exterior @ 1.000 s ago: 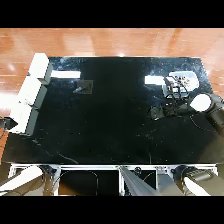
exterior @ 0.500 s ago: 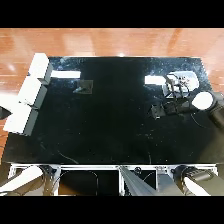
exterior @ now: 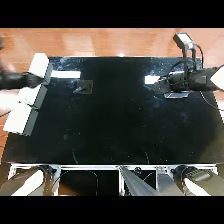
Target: Fold the box and place the chain.
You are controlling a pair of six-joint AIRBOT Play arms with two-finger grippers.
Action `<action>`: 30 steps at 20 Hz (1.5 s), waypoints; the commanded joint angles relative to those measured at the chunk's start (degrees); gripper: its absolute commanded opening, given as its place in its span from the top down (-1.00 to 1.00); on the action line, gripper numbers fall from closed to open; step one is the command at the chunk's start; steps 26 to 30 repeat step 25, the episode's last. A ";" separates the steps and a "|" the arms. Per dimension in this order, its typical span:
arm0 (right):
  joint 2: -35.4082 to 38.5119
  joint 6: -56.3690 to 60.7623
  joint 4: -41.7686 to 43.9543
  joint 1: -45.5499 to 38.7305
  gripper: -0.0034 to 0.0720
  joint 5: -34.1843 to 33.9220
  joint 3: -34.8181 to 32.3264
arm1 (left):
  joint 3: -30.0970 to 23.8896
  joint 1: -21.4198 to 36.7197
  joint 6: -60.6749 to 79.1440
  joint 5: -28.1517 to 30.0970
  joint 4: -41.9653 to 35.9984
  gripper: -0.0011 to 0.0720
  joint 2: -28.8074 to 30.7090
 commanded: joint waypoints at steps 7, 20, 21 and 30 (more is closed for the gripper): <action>-1.14 27.54 -19.56 -5.22 0.81 5.53 -13.92 | -9.53 -42.56 -57.61 -11.74 44.96 0.91 -0.72; -1.11 27.52 -19.28 -6.14 0.81 7.34 -15.17 | -8.85 -40.65 -57.57 -9.40 43.98 0.91 -0.79; -1.11 27.52 -19.28 -6.14 0.81 7.34 -15.17 | -8.85 -40.65 -57.57 -9.40 43.98 0.91 -0.79; -1.11 27.52 -19.26 -6.14 0.81 7.34 -15.17 | -8.85 -40.65 -57.57 -9.40 43.98 0.91 -0.79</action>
